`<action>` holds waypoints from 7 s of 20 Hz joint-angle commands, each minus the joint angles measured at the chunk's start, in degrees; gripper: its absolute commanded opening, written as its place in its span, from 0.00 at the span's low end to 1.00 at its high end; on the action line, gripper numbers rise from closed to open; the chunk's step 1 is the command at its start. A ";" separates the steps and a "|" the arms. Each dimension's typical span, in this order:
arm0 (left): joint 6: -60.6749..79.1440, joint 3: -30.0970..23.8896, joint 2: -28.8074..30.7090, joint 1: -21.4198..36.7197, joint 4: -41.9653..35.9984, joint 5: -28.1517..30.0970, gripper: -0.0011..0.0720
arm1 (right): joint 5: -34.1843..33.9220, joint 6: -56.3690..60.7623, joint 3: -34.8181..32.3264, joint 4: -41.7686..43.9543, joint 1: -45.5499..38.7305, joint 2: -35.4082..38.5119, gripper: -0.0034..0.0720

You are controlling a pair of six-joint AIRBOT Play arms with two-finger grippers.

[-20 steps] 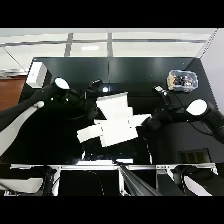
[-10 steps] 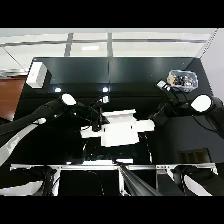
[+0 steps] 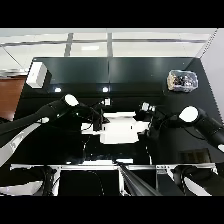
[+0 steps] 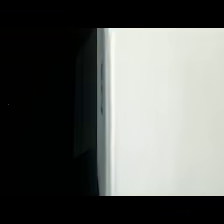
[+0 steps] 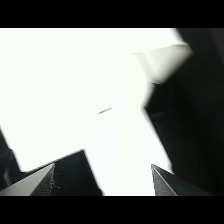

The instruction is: Fold the box and place the chain.

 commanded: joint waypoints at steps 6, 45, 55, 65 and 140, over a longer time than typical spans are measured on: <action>0.22 0.07 -0.42 0.00 0.04 0.31 0.05 | -1.62 -9.77 -2.93 -3.45 6.75 -0.96 0.99; -0.04 0.07 -0.42 -0.02 0.02 0.15 0.05 | -8.61 -41.13 -2.36 23.87 2.49 -12.74 0.99; -0.07 0.07 -0.42 -0.02 0.02 0.15 0.05 | -8.76 -37.73 -1.38 20.61 2.51 -13.66 0.99; -0.07 0.07 -0.42 -0.02 0.02 0.15 0.05 | -10.84 -33.24 -1.27 16.37 3.63 -14.03 0.98; 13.44 -19.45 17.14 2.25 -9.46 7.50 0.33 | -11.56 -32.85 -1.29 15.74 3.89 -14.05 0.34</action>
